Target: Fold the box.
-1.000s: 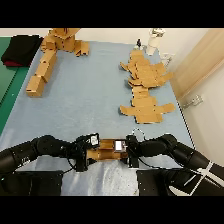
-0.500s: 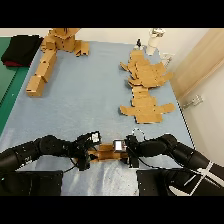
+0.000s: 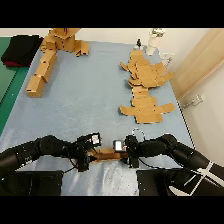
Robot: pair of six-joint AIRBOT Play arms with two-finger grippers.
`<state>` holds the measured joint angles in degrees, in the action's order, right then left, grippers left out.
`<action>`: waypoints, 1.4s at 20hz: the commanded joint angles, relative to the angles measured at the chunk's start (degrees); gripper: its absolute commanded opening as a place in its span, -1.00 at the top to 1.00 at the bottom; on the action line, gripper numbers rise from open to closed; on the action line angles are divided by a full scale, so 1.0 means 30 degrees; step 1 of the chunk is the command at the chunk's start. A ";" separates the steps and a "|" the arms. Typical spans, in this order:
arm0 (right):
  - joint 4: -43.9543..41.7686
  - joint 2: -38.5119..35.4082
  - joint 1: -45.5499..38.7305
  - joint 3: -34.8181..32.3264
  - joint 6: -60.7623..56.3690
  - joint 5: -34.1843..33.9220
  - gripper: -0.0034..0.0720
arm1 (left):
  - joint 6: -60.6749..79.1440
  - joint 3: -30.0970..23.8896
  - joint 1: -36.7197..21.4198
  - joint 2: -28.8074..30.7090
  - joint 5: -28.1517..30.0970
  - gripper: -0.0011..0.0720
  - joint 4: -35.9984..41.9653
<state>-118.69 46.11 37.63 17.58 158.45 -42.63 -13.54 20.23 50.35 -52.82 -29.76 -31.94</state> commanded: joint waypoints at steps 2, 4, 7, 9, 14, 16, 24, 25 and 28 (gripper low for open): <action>-0.0007 -0.0015 0.0000 0.0022 -0.0015 0.0036 -0.06 | -0.0437 0.0000 -0.0029 0.0022 -0.0627 0.14 -0.1698; -0.0007 -0.0015 0.0000 0.0022 -0.0015 0.0036 -0.06 | -0.0823 0.0000 -0.0029 0.0022 -0.0321 0.14 -0.2477; -0.0007 -0.0015 0.0000 0.0022 -0.0015 0.0036 -0.06 | -0.0882 0.0051 -0.0029 0.0029 -0.0073 0.14 -0.2623; -0.0007 -0.0015 0.0000 0.0022 -0.0015 0.0036 -0.06 | -0.1020 0.0226 -0.0022 0.0029 -0.0291 0.14 -0.2506; -0.0007 -0.0015 0.0000 0.0022 -0.0015 0.0036 -0.06 | -0.1355 0.0437 -0.0007 0.0022 -0.0066 0.20 -0.2404; -0.0007 -0.0015 0.0000 0.0022 -0.0015 0.0036 -0.06 | -0.1355 0.0452 0.0000 0.0015 0.0036 0.20 -0.2157; -0.0007 -0.0015 0.0000 0.0022 -0.0015 0.0036 -0.06 | -0.1348 0.0495 0.0007 0.0000 -0.0554 0.50 -0.1734; -0.0007 -0.0015 0.0000 0.0022 -0.0015 0.0036 -0.06 | -0.1333 0.0495 0.0007 -0.0015 -0.0401 0.50 -0.1588; -0.0007 -0.0015 0.0000 0.0022 -0.0015 0.0036 -0.06 | -0.1115 0.0495 0.0015 -0.0022 -0.0073 0.50 -0.0896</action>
